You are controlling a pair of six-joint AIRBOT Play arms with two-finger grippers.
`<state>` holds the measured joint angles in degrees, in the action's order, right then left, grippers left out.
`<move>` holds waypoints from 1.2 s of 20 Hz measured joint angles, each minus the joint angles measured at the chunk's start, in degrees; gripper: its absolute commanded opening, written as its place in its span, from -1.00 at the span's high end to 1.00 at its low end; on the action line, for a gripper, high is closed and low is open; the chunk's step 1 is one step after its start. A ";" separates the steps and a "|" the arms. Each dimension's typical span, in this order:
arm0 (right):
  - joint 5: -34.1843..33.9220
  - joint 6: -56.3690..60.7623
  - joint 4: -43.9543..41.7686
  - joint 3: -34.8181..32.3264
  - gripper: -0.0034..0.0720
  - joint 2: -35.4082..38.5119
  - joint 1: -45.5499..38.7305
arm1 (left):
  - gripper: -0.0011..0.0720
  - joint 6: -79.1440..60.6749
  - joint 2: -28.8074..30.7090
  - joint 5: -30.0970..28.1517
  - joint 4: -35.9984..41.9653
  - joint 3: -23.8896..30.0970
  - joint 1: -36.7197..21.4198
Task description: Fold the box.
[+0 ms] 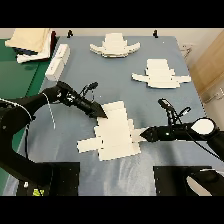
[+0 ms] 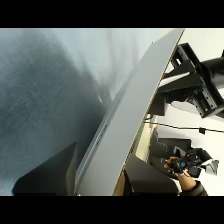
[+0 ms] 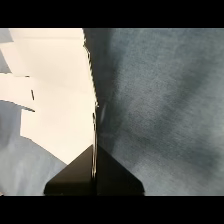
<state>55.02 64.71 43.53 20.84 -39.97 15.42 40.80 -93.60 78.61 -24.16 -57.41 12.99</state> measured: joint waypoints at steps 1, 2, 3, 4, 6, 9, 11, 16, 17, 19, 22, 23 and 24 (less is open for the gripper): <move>-0.02 0.24 0.00 0.00 0.91 0.00 0.00 | 0.46 -0.50 -0.07 0.28 0.00 -0.07 0.20; 0.00 0.24 0.02 0.00 0.91 0.00 0.00 | 0.94 -0.87 -0.13 0.44 0.07 -0.07 0.31; 0.00 0.24 0.11 0.00 0.90 -0.02 0.00 | 0.93 -1.46 -0.17 0.70 0.15 -0.07 0.37; 0.00 0.28 0.15 0.00 0.90 -0.02 0.00 | 0.93 -2.27 -0.17 1.09 0.44 -0.09 0.44; 0.00 0.35 0.17 0.00 0.74 -0.02 0.02 | 0.93 -2.82 -0.24 0.87 0.33 -0.09 0.61; -0.52 0.37 0.24 0.02 -0.02 0.00 0.02 | 0.93 -1.09 -0.24 0.13 0.04 -0.35 0.61; -1.49 2.12 1.75 0.61 -0.02 0.00 -0.22 | 0.94 -3.43 0.00 -1.31 0.26 -1.38 0.61; -2.49 17.59 13.90 8.70 -0.45 0.55 -3.89 | 0.94 -14.14 7.72 -12.15 -2.69 -1.55 3.82; -2.51 20.68 16.50 10.82 -0.45 0.76 -4.85 | 0.94 -16.63 9.92 -14.51 -3.52 -0.44 4.83; -2.69 25.92 21.18 14.88 -0.45 1.07 -6.71 | 0.94 -23.06 14.75 -20.24 -3.80 3.26 7.26; -3.23 30.23 25.44 18.38 -0.44 1.18 -8.37 | 0.94 -36.74 22.03 -29.55 1.01 11.08 11.43; -3.45 31.19 26.16 18.97 -0.44 1.01 -8.66 | 0.94 -42.21 24.09 -32.52 3.69 13.75 12.81; -3.56 31.91 26.69 19.37 -0.44 0.70 -8.81 | 0.94 -47.01 25.70 -34.47 6.12 15.98 13.97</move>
<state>51.46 96.62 70.22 40.21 -39.27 6.61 -6.22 -67.90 44.14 -18.04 -41.43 26.96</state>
